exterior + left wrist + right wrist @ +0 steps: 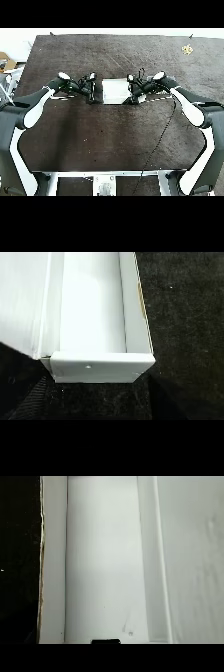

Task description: Fold the box and place the chain.

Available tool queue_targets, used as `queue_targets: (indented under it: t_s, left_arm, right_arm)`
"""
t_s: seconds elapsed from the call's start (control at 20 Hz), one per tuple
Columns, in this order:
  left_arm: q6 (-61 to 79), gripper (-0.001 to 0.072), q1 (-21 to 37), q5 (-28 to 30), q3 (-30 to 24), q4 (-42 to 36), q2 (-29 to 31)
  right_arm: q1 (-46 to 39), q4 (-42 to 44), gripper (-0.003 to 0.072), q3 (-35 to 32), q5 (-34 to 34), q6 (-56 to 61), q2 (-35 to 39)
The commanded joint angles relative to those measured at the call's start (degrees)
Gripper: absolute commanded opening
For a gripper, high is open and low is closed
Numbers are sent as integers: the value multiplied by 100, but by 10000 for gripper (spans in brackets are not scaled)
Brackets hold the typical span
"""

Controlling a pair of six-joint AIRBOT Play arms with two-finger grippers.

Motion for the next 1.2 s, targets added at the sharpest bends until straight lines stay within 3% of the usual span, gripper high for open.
queue_targets:
  t_s: [0.0, 0.2, 1.15]
  left_arm:
    - [-11, 708, -7, 11, 2, -205, -4]
    - [-4, 707, -68, 407, 0, -306, -92]
    - [448, 707, -385, 782, 0, -361, -173]
  right_arm:
    - [0, 2, 442, -2, 0, -4, -2]
    - [0, 2, 442, -2, 0, -4, -2]
    - [0, 2, 442, -2, 0, -4, -2]
